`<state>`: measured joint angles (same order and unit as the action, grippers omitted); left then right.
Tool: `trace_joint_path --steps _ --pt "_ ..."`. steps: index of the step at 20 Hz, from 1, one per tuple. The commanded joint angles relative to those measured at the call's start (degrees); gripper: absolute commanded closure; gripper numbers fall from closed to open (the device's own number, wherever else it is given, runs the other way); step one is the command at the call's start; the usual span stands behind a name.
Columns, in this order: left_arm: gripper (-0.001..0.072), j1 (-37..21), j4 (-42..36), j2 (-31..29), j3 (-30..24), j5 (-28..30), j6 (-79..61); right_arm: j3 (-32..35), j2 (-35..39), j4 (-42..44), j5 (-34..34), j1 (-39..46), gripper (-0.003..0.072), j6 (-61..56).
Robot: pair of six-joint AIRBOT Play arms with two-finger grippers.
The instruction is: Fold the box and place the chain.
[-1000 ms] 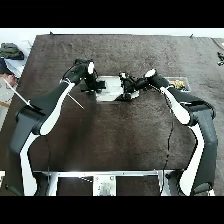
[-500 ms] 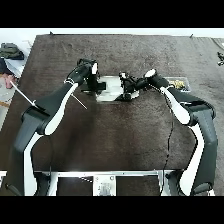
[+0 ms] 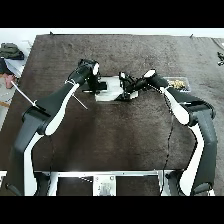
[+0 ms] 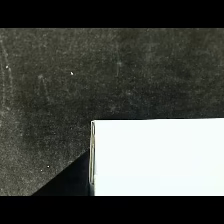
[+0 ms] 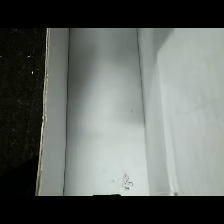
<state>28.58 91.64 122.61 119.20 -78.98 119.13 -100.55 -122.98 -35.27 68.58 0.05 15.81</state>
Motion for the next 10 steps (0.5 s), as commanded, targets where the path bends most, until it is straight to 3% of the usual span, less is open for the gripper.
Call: trace_joint_path --steps 1,7,8,9,10 --pt "0.0696 0.0 -0.1 0.0 0.1 0.4 -0.6 0.0 0.0 -0.1 0.0 0.0 0.0365 0.0" --pt "0.0693 0.0 -0.7 -1.0 -0.1 -0.1 -11.3 0.0 0.0 -0.1 0.0 0.0 0.0366 0.0" --pt "0.0521 0.0 -1.0 -1.4 -0.1 -0.1 -13.0 0.0 0.0 -0.1 0.0 0.0 0.0366 0.0" --pt "0.0161 0.0 -1.3 -1.8 0.0 0.2 -13.2 0.0 0.0 -0.1 0.0 0.0 0.0366 0.0" --pt "0.0056 0.0 -1.5 -2.2 -0.1 0.5 -13.2 0.0 0.0 -0.1 0.0 0.0 0.0366 0.0"
